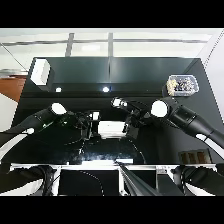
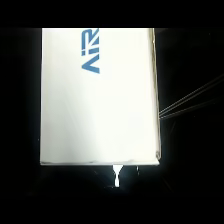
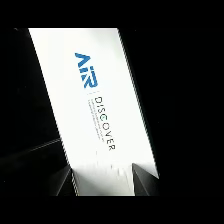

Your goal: Fold the box and place the chain.

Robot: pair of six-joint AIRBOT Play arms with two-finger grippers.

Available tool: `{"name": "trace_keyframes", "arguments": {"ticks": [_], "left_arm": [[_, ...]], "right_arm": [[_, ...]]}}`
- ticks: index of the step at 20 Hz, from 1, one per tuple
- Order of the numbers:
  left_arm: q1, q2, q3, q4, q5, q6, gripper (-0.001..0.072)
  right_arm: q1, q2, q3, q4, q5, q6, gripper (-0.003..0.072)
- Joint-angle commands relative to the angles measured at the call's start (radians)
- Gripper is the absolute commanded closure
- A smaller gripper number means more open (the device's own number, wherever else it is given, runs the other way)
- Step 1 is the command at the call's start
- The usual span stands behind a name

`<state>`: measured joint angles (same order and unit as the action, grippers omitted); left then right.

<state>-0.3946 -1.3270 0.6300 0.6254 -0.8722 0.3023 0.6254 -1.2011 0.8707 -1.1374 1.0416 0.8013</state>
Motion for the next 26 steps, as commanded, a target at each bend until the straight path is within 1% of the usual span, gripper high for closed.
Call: {"name": "trace_keyframes", "arguments": {"ticks": [1,2,6,8,9,10,11,12,13,15,16,19,23,26], "left_arm": [[0.000,-0.001,0.000,0.002,0.002,0.000,0.0187],[0.000,-0.001,0.000,0.002,0.002,0.000,0.0187],[0.001,-0.001,0.000,0.002,0.002,0.000,0.0187],[0.000,-0.001,0.000,0.002,0.002,0.000,0.0187],[0.000,-0.001,0.000,0.002,0.002,0.000,0.0187],[0.000,-0.001,0.000,0.002,0.002,0.000,0.0187],[0.000,-0.001,0.000,0.002,0.002,0.000,0.0187],[0.000,-0.001,0.000,0.002,0.002,0.000,0.0187],[0.001,-0.001,0.000,0.002,0.002,0.000,0.0187],[0.000,-0.001,0.000,0.002,0.002,0.000,0.0187],[0.000,-0.001,0.000,0.002,0.002,0.000,0.0187],[0.001,-0.001,0.000,0.002,0.002,0.000,0.0187],[0.000,-0.001,0.000,0.002,0.002,0.000,0.0187],[0.000,-0.001,0.000,0.002,0.002,0.000,0.0187]], "right_arm": [[-0.001,0.033,0.001,-0.002,0.012,0.024,0.0227],[-0.001,0.053,0.001,-0.006,0.009,0.031,0.0160],[-0.002,0.113,0.001,-0.026,0.010,0.060,0.0161],[-0.004,0.134,0.001,-0.026,0.010,0.132,0.0164],[-0.010,0.144,0.001,-0.017,0.013,0.214,0.0298],[-0.022,0.154,0.001,-0.003,0.021,0.283,0.0539],[-0.042,0.154,-0.001,0.029,0.028,0.335,0.0641],[-0.068,0.154,-0.016,0.096,0.008,0.384,0.0646],[-0.096,0.154,-0.043,0.213,-0.038,0.395,0.0646],[-0.136,0.151,-0.129,0.495,-0.151,0.392,0.0646],[-0.141,0.147,-0.164,0.564,-0.173,0.391,0.0646],[-0.138,0.119,-0.230,0.659,-0.183,0.391,0.0646],[-0.118,0.063,-0.237,0.738,-0.192,0.361,0.0646],[-0.118,0.021,-0.238,0.744,-0.201,0.357,0.0646]]}}
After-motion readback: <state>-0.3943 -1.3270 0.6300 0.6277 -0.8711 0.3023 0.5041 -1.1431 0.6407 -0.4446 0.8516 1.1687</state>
